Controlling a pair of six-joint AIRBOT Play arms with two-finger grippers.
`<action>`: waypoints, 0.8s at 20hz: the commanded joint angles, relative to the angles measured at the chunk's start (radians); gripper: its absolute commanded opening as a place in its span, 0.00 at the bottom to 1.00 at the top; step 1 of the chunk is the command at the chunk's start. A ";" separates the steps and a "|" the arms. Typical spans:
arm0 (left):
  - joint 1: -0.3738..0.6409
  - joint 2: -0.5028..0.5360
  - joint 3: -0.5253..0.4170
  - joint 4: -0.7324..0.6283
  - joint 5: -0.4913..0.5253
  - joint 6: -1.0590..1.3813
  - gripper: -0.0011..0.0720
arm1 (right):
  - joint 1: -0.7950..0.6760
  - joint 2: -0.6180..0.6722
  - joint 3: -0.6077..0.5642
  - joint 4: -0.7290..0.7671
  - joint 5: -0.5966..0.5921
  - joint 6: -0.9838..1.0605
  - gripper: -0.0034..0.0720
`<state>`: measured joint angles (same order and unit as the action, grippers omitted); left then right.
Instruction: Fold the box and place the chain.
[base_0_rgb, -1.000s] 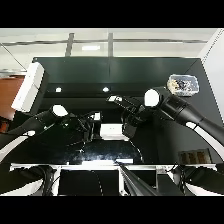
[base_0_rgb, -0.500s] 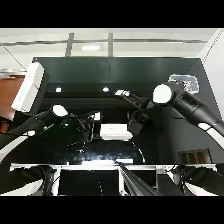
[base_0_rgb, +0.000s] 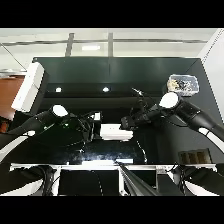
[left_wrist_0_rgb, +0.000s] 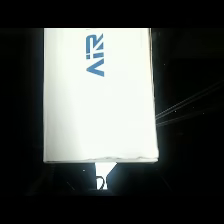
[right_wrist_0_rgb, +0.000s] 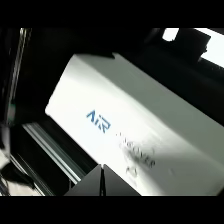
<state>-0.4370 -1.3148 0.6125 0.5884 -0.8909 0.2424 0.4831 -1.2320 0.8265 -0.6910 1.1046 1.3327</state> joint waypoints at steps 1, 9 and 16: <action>0.000 -0.001 0.000 0.001 0.000 0.000 0.68 | -0.003 -0.045 -0.032 0.092 -0.081 0.021 0.08; -0.001 -0.001 0.000 0.002 0.001 0.000 0.68 | 0.040 -0.106 -0.047 0.045 -0.112 0.022 0.08; -0.001 -0.001 0.000 0.002 0.000 -0.005 0.70 | 0.019 -0.061 -0.030 0.047 -0.076 -0.022 0.08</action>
<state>-0.4377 -1.3148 0.6125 0.5903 -0.8902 0.2398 0.5148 -1.3216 0.7856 -0.6407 1.0042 1.3365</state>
